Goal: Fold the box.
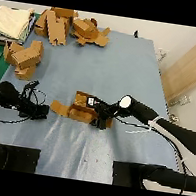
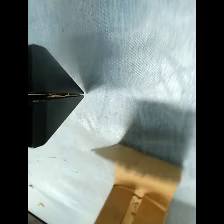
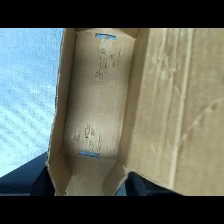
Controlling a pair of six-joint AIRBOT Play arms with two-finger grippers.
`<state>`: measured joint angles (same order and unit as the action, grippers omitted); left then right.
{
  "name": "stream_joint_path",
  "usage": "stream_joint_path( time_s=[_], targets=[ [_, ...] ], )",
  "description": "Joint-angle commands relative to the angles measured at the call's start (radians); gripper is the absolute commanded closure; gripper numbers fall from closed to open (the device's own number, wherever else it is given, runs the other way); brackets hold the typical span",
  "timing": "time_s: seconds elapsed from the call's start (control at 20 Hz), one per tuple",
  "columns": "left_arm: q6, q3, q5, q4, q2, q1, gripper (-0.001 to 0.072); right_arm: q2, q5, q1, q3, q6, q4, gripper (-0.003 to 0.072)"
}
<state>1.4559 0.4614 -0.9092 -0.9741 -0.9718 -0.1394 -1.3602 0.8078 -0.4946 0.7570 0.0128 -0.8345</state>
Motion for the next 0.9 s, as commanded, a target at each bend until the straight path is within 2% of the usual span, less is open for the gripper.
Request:
stream_joint_path(
  time_s=[0.0,0.2,0.35,0.45,0.65,0.85],
  targets=[
    [0.032,0.001,0.095,-0.013,-0.004,0.021,0.0699,0.000,0.000,0.000,0.000,0.001,0.000,0.0136],
    [-0.011,0.001,0.200,0.066,-0.038,0.006,0.0699,0.001,0.001,0.000,0.000,0.001,0.001,0.0137],
    [-0.126,0.001,0.211,0.219,-0.070,0.002,0.0699,0.000,0.001,0.000,0.000,0.001,0.001,0.0136],
    [-0.177,0.001,0.222,0.276,-0.089,0.002,0.0699,0.001,0.003,0.000,0.000,0.001,0.001,0.0136],
    [-0.279,0.001,0.209,0.375,-0.103,0.002,0.0700,0.000,0.005,0.000,0.000,0.001,0.001,0.0136],
    [-0.316,0.001,0.130,0.407,-0.103,0.002,0.0699,0.000,0.005,0.000,0.000,0.001,0.001,0.0136]
  ],
)
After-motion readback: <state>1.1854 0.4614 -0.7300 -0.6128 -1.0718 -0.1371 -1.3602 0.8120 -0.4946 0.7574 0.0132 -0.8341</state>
